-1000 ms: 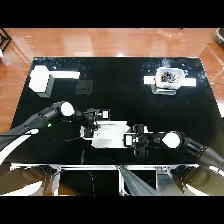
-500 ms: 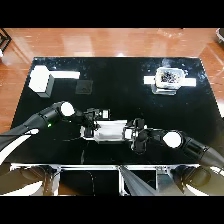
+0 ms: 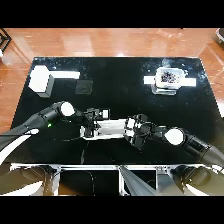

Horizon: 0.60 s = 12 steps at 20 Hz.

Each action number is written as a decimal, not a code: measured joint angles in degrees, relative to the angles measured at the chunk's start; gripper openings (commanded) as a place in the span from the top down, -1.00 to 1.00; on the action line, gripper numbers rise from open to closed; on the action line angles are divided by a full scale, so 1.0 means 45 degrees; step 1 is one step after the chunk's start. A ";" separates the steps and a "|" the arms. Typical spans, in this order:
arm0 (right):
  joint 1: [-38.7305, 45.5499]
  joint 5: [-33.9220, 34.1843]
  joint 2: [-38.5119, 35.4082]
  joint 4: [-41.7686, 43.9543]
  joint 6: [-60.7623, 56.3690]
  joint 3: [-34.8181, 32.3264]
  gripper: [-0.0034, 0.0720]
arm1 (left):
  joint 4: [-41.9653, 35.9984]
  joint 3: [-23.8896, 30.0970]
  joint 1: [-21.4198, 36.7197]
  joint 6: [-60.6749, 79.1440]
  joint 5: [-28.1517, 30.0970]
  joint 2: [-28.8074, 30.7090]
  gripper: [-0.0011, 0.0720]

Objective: Fold the box and place the chain.

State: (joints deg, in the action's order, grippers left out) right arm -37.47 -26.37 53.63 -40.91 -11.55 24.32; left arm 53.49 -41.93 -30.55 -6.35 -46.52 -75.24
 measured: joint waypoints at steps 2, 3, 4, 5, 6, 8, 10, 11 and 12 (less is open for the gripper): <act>0.0034 -0.0112 0.0000 -0.0005 -0.0058 0.0107 -0.91 | -0.0005 0.0000 0.0000 0.0010 -0.0005 0.0000 0.91; 0.0049 -0.0199 0.0000 -0.0005 -0.0078 0.0136 -0.91 | -0.0015 0.0000 0.0000 0.0015 -0.0010 0.0000 0.91; 0.0053 -0.0282 0.0000 -0.0005 -0.0097 0.0160 -0.91 | -0.0024 0.0000 0.0000 0.0015 -0.0010 0.0000 0.91; 0.0063 -0.0384 0.0005 -0.0005 -0.0083 0.0180 -0.91 | -0.0034 0.0000 0.0000 0.0015 -0.0010 0.0000 0.91; 0.0073 -0.0466 0.0039 0.0015 0.0068 0.0194 -0.91 | -0.0039 0.0000 0.0000 0.0015 -0.0015 0.0000 0.91; 0.0141 -0.0646 0.0262 0.0034 0.0359 0.0214 -0.91 | -0.0044 0.0000 -0.0010 0.0005 -0.0015 0.0000 0.91; 0.0287 -0.0826 0.0568 0.0044 0.0670 0.0267 -0.91 | -0.0044 0.0000 -0.0010 -0.0029 -0.0015 0.0000 0.91; 0.0350 -0.0899 0.0680 0.0063 0.0835 0.0340 -0.91 | -0.0049 0.0000 -0.0015 -0.0068 -0.0015 0.0000 0.91; 0.0418 -0.1030 0.0772 0.0078 0.0981 0.0432 -0.91 | -0.0049 0.0000 -0.0044 -0.0087 -0.0015 0.0005 0.91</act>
